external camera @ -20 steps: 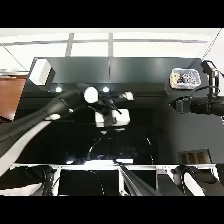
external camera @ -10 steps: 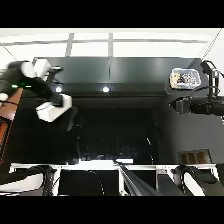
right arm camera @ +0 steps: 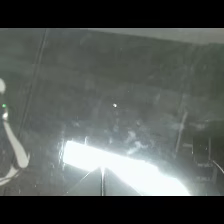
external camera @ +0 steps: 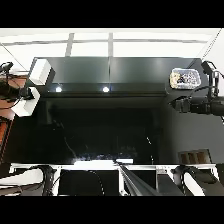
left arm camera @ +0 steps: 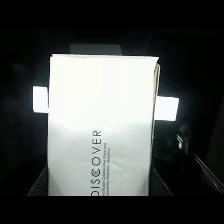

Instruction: Fold the box and place the chain.

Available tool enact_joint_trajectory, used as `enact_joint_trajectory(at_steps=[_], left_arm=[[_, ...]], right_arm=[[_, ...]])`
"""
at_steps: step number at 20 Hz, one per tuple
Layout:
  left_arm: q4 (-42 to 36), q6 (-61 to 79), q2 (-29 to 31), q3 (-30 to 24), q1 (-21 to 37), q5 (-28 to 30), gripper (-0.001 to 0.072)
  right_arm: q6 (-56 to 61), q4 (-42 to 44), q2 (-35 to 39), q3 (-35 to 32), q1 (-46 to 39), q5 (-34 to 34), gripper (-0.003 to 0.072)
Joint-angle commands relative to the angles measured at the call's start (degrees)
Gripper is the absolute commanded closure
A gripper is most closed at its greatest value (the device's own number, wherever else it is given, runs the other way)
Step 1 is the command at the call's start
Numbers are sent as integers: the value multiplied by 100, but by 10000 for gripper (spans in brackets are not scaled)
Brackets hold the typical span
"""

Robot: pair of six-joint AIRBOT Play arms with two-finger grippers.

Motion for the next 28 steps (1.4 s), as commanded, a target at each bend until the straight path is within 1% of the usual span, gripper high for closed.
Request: enact_joint_trajectory(at_steps=[1,6,8,9,10,11,13,14,16,18,19,20,21,22,23,24,25,26,28], left_arm=[[-243,756,-306,50,68,1025,414],[-205,748,-817,87,-190,1987,413],[-297,745,-933,87,-232,2227,412],[-343,748,-940,87,-258,2286,313],[-313,748,-907,92,-291,2367,-2],[-201,748,-859,160,-308,2341,-6],[358,745,-688,466,-337,1978,-5],[472,743,-575,706,-339,1650,-5],[352,627,-313,1198,-350,1014,-4],[-35,282,-50,1626,-396,400,0],[-238,-20,90,1777,-444,22,46],[-409,-404,234,1821,-501,-315,221],[-636,-796,361,1816,-566,-772,537],[-1019,-964,444,1784,-660,-1305,682],[-1486,-839,560,1609,-815,-1613,682],[-1821,-542,739,1318,-1023,-1672,683],[-1921,-476,1021,916,-1307,-1589,683],[-1902,-476,1349,468,-1585,-1351,683],[-1829,-505,2286,-769,-2151,-380,683]], right_arm=[[55,-2,2,-9,-4,-229,670],[262,-4,-2,-9,-4,-210,670],[330,-4,-2,-9,-4,-208,670],[337,-4,-2,-9,-4,-210,670],[337,-2,-2,-9,-4,-212,670],[339,-2,-2,-9,-4,-210,670],[697,17,-2,-9,-4,-190,670],[785,13,-2,-9,-4,-133,670],[780,-11,-2,-9,-4,-55,670],[765,-52,-2,-9,-4,-57,670],[758,-52,0,-24,0,-46,670],[748,-105,2,-68,50,-83,670],[682,-260,2,-122,153,-153,671],[612,-483,2,-203,293,-269,670],[590,-708,4,-328,459,-470,671],[531,-850,4,-474,627,-719,670],[501,-887,4,-627,761,-984,671],[496,-885,15,-787,881,-1300,671],[476,-887,109,-1126,1080,-2090,671]])
